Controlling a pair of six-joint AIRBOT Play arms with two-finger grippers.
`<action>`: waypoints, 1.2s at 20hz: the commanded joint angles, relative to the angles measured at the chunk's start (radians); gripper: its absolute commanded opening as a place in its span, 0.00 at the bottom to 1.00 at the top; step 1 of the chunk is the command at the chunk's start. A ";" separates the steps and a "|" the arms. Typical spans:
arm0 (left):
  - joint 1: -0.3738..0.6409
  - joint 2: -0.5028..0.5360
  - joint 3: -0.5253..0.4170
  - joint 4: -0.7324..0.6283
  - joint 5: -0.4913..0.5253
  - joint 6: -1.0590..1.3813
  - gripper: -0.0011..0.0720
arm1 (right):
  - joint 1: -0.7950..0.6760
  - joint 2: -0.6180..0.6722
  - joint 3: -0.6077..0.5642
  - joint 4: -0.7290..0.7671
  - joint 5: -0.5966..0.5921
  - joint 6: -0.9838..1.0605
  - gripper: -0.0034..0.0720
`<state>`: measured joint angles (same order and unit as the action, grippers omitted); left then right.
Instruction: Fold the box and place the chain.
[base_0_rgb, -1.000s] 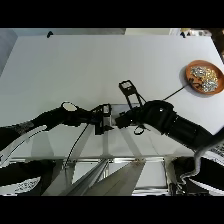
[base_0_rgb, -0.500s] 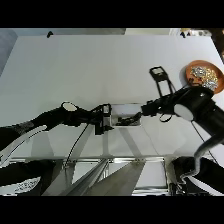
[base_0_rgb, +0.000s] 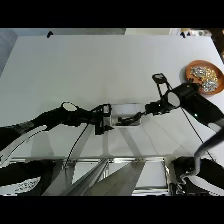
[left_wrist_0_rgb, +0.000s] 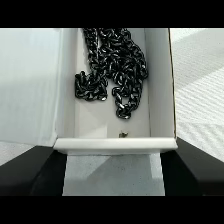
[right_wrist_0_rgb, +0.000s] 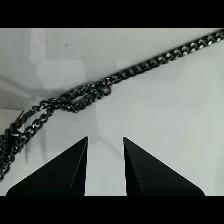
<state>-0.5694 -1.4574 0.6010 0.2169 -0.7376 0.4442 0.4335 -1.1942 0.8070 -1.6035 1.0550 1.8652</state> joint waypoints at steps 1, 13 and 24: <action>0.000 0.000 0.000 0.000 0.000 0.000 0.20 | -0.008 -0.092 -0.003 0.058 -0.049 -0.020 0.35; 0.000 0.000 0.000 0.000 0.000 0.000 0.20 | -0.007 -0.150 -0.003 0.056 -0.087 -0.035 0.35; 0.000 0.000 0.000 0.000 0.000 0.000 0.20 | 0.003 -0.079 -0.003 0.052 -0.128 -0.038 0.34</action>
<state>-0.5694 -1.4574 0.6010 0.2169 -0.7376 0.4442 0.4358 -1.2793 0.8036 -1.5494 0.9531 1.8275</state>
